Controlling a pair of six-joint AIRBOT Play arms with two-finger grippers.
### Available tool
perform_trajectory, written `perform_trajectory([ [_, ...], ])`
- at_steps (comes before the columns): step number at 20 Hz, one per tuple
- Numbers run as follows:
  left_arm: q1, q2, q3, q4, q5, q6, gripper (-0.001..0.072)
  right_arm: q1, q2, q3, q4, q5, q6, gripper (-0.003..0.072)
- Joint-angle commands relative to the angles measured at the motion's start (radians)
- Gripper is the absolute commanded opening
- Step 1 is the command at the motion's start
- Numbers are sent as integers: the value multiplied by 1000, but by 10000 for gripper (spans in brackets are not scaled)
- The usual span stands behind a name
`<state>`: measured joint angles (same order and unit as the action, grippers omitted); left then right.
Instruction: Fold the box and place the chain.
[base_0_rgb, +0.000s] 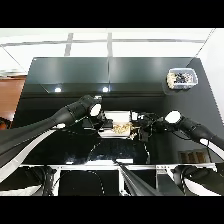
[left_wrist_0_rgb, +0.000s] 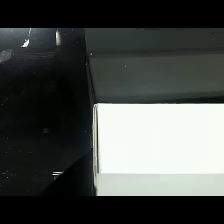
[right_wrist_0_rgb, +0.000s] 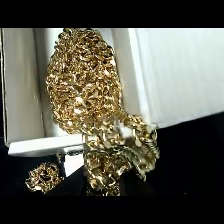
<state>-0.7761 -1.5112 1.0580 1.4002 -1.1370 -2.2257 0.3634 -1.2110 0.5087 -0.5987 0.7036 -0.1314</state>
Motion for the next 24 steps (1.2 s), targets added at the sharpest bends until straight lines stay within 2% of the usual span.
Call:
perform_trajectory([
  [1, 0, 0, 0, 0, 0, 0, 32, -1, 0, 1, -7, 25, 35, 59],
  [2, 0, 0, 0, 0, -1, 0, 32, -1, 9, 1, -8, 27, 67, 58],
  [3, 0, 0, 0, 0, -1, 0, 32, -2, 28, 1, -8, 26, 109, 13],
  [6, 0, 0, 0, 0, -1, 0, 32, -23, 132, 4, -17, 28, 275, 18],
  [8, 0, 0, 0, 0, -1, 0, 32, -50, 218, 23, -91, 61, 433, 17],
  [13, 0, 0, 0, 0, -1, 0, 32, -140, 380, 158, -235, 291, 752, 17],
  [15, 0, 0, 0, 0, -1, 0, 32, -164, 389, 208, -243, 373, 779, 17],
  [18, 0, 0, 0, -3, 0, 0, 32, -132, 374, 139, -295, 355, 778, 23],
  [19, 0, 0, 0, -3, 0, 0, 32, -110, 365, 92, -307, 303, 777, 206],
  [20, 0, 0, 0, -3, -1, 0, 32, -80, 358, 34, -322, 222, 754, 577],
  [21, 0, 0, 0, -3, -1, 0, 32, -51, 352, -14, -337, 151, 689, 675],
  [23, 0, 0, 0, -3, -1, 0, 32, 6, 340, -93, -332, 36, 480, 670],
  [24, 0, 0, 0, -3, -1, 0, 32, 19, 317, -112, -312, 35, 381, 670],
])
